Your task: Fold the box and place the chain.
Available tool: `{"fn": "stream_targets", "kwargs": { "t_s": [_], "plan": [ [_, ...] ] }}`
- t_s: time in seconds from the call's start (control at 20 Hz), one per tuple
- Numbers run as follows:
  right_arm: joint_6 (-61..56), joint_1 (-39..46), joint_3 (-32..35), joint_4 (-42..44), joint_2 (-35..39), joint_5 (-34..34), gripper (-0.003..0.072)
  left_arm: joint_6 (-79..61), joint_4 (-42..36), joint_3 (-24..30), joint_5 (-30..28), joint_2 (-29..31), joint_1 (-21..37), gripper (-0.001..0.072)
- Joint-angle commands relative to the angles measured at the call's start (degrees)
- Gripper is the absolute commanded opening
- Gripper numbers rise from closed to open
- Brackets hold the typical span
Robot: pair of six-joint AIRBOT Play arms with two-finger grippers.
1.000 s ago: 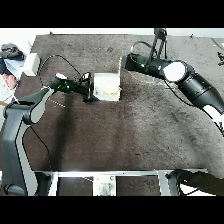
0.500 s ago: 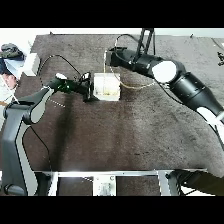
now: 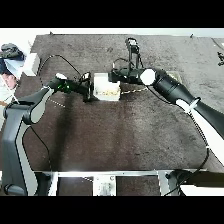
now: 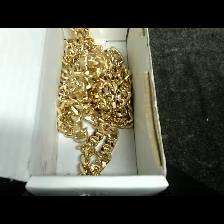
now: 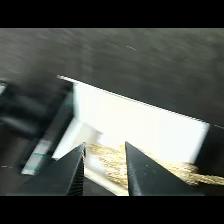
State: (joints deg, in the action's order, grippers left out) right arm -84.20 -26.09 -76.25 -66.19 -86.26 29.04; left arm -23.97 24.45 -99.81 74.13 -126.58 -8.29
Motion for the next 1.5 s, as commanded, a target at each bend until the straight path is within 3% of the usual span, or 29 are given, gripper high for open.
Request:
{"fn": "stream_targets", "kwargs": {
  "t_s": [0.0,0.3,0.6,1.05,1.3,1.35,1.4,1.45],
  "plan": [
    [-2.23,5.07,0.31,-6.38,-0.59,4.37,0.0274,0.0,0.0,-0.02,0.0,-0.02,0.0,0.0467],
    [-6.95,20.44,0.28,-11.85,-3.85,15.63,0.0274,-0.02,0.0,-0.02,0.0,-0.02,0.0,0.0467],
    [-0.04,23.19,-0.09,-11.93,-12.74,13.88,0.0302,-0.02,0.0,-0.02,0.0,-0.02,0.0,0.0467],
    [0.9,23.17,-0.66,-12.02,-13.94,5.16,0.03,-0.02,0.0,-0.02,0.0,-0.02,0.0,0.0467],
    [0.85,22.71,-0.72,-11.98,-16.28,4.98,0.0269,-0.02,0.0,-0.02,0.0,-0.02,0.0,0.0467],
    [1.09,22.25,-0.72,-12.09,-16.83,4.96,0.0214,-0.02,0.0,-0.02,0.0,-0.02,0.0,0.0466],
    [2.56,21.68,-0.72,-12.07,-17.16,4.72,0.0058,-0.02,0.0,-0.02,0.0,-0.02,0.0,0.0466],
    [3.43,21.24,-0.72,-12.02,-17.2,4.04,0.0027,-0.02,0.0,-0.02,0.0,-0.02,0.0,0.0467]
  ]
}}
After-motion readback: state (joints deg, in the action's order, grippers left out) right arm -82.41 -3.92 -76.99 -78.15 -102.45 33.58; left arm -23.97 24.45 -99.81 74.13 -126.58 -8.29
